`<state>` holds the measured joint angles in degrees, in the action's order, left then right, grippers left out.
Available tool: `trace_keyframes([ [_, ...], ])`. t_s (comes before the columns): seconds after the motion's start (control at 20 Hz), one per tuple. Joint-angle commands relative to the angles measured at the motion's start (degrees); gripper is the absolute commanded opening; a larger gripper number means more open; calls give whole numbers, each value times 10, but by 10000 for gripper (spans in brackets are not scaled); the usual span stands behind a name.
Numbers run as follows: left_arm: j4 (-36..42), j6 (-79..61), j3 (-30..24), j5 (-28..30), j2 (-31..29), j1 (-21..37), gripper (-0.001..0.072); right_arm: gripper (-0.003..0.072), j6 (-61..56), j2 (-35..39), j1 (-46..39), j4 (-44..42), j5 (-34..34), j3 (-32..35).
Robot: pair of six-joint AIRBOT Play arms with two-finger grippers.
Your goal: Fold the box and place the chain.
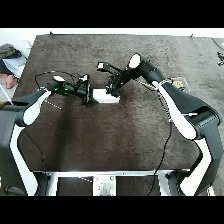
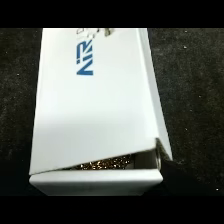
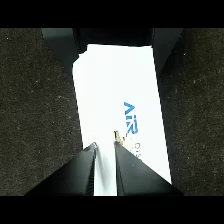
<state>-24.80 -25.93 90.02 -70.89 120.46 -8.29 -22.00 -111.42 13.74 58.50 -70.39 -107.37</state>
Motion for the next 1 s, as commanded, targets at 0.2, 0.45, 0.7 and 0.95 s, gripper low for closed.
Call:
trace_keyframes([
  [0.2,0,0,0,0,0,0,406,167,-1,15,0,0,32,0],
  [0.45,0,0,0,0,0,0,406,167,-1,22,0,0,33,0],
  [0.7,0,0,0,-1,0,0,406,167,-3,10,0,1,50,1],
  [0.95,0,0,0,-1,0,0,406,166,-3,10,2,3,50,1],
])
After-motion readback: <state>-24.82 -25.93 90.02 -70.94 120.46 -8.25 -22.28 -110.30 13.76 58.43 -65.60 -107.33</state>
